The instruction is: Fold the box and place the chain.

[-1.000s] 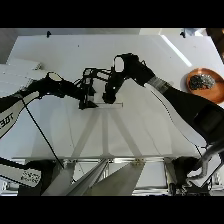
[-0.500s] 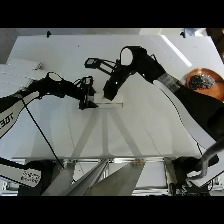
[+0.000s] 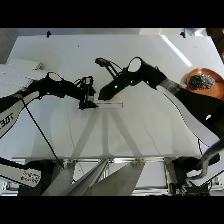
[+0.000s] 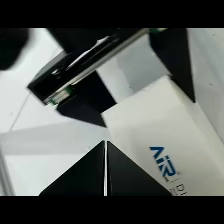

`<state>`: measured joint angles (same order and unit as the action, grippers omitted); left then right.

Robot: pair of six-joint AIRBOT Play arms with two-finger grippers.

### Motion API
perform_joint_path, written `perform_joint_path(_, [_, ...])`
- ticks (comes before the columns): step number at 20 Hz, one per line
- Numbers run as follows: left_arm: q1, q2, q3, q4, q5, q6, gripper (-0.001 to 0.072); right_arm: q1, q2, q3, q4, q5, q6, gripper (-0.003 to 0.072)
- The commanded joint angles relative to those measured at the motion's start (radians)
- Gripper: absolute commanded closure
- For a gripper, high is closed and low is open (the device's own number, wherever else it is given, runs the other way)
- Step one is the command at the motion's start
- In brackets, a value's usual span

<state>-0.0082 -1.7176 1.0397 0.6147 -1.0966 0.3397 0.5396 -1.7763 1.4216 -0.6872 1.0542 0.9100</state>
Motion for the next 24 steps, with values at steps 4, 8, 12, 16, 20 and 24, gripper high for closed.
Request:
perform_joint_path(4, [0.000,0.000,0.000,0.000,0.001,0.000,0.0536,-0.003,-0.006,-0.093,0.003,-0.151,0.052,0.0678])
perform_joint_path(8, [0.000,0.000,0.000,0.000,0.001,0.000,0.0536,0.004,-0.006,-0.093,-0.029,-0.137,0.062,0.0678])
perform_joint_path(12, [0.000,0.000,0.000,0.000,0.001,0.000,0.0536,0.008,0.018,-0.093,-0.038,-0.125,0.059,0.0678])
perform_joint_path(16, [0.000,0.000,0.000,0.000,0.000,0.000,0.0536,-0.011,0.127,-0.093,-0.032,-0.145,-0.004,0.0677])
perform_joint_path(20, [0.000,0.000,0.000,0.000,0.001,0.000,0.0536,-0.067,0.275,-0.093,-0.064,-0.107,-0.029,0.0677])
perform_joint_path(24, [0.000,0.000,0.000,0.000,0.001,0.000,0.0536,-0.158,0.410,-0.093,-0.257,-0.024,0.060,0.0677])
